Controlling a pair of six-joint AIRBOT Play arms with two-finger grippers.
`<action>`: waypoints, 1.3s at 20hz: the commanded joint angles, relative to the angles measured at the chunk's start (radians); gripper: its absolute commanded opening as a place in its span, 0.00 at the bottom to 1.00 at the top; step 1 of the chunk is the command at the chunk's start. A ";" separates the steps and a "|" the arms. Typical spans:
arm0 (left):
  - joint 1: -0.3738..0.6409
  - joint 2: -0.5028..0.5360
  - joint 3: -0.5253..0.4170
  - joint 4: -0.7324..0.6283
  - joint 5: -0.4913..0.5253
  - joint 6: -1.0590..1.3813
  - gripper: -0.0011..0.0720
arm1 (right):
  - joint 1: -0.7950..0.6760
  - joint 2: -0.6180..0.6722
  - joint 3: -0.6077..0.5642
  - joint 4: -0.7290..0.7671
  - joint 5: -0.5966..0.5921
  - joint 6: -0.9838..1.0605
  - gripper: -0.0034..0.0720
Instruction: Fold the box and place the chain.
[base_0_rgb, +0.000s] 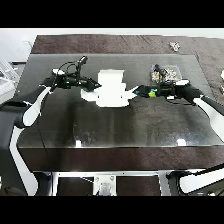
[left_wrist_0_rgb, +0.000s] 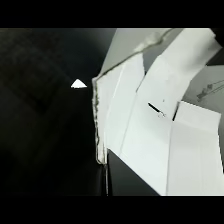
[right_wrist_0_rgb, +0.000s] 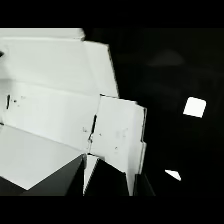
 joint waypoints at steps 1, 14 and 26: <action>0.013 0.000 -0.005 -0.066 -0.083 0.209 0.04 | -0.088 0.005 0.010 0.051 0.006 -0.030 0.55; 0.045 0.000 -0.089 -0.113 -0.212 0.730 0.04 | -0.114 0.005 0.019 0.080 0.058 -0.055 0.55; 0.042 -0.050 -0.089 -0.127 -0.193 0.824 0.04 | -0.114 0.005 -0.040 0.081 0.064 -0.100 0.55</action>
